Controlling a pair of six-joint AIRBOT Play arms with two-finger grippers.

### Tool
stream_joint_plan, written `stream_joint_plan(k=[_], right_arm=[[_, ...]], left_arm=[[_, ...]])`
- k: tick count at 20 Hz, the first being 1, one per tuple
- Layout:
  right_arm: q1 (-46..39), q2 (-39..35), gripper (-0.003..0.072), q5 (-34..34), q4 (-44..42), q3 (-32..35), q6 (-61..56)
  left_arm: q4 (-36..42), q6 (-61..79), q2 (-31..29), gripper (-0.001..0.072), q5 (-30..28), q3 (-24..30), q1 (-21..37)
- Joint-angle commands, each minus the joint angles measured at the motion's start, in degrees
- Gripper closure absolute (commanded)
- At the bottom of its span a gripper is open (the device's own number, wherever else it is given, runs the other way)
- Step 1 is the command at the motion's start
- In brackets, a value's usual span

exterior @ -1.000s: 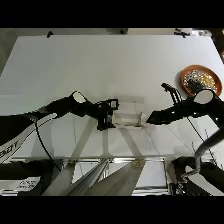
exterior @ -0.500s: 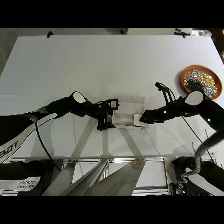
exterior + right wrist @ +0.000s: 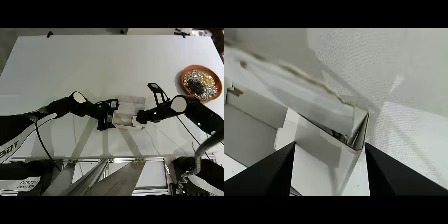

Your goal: Fold the box and place the chain.

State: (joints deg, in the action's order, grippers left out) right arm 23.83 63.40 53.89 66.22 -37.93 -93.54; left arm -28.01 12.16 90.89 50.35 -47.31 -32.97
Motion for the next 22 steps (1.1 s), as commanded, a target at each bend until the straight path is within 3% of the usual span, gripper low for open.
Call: stream_joint_plan(k=[1,5,9,20,22], right_arm=[[3.87,1.99,0.0199,-0.09,5.16,-2.34,-7.80],[6.16,6.49,0.0203,0.61,6.14,-4.13,-13.92],[5.55,6.67,0.0246,0.76,7.56,-5.53,-17.77],[9.51,6.62,0.0253,4.81,14.45,-5.64,-25.99],[10.80,6.62,0.0355,4.55,15.72,-5.64,-29.07]], left_arm=[[-0.02,0.00,0.00,0.0371,0.02,-0.02,0.02],[-0.02,0.00,0.00,0.0371,0.00,-0.02,0.02],[-0.02,0.02,0.00,0.0371,0.00,-0.02,0.02],[-0.02,0.00,-0.02,0.0371,0.00,-0.02,0.02],[-0.02,0.00,-0.02,0.0371,0.00,-0.02,0.02]])
